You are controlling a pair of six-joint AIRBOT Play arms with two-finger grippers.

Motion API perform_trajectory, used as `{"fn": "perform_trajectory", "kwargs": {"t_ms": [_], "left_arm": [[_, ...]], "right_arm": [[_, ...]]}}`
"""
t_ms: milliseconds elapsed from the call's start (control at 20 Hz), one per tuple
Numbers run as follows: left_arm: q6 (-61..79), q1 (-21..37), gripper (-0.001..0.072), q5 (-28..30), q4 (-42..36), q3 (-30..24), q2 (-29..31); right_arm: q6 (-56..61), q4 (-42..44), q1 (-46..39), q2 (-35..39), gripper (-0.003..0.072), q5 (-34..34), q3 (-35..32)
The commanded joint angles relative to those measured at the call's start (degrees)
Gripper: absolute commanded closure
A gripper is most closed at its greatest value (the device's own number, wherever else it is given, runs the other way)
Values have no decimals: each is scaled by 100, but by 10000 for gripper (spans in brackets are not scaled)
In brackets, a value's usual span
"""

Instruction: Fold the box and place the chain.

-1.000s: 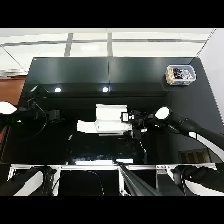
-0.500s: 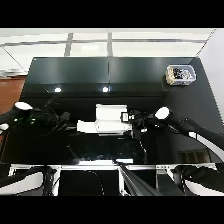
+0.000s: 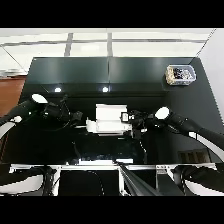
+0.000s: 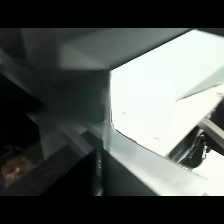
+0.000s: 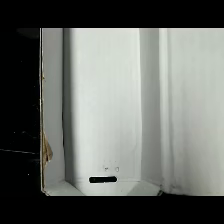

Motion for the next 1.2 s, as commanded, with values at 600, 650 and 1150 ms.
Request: {"fn": "perform_trajectory", "kwargs": {"t_ms": [600, 650, 1150], "left_arm": [[0, -855, 216, -256, -505, 415, -11], [-76, -883, 216, -203, -457, 417, -11], [-1558, -1545, 226, 223, 752, 1134, -11]], "right_arm": [[0, 0, 4, -2, 444, 2, 0], [0, 0, 4, -2, 445, 2, 0], [0, 0, 4, -2, 445, 0, 0]]}}
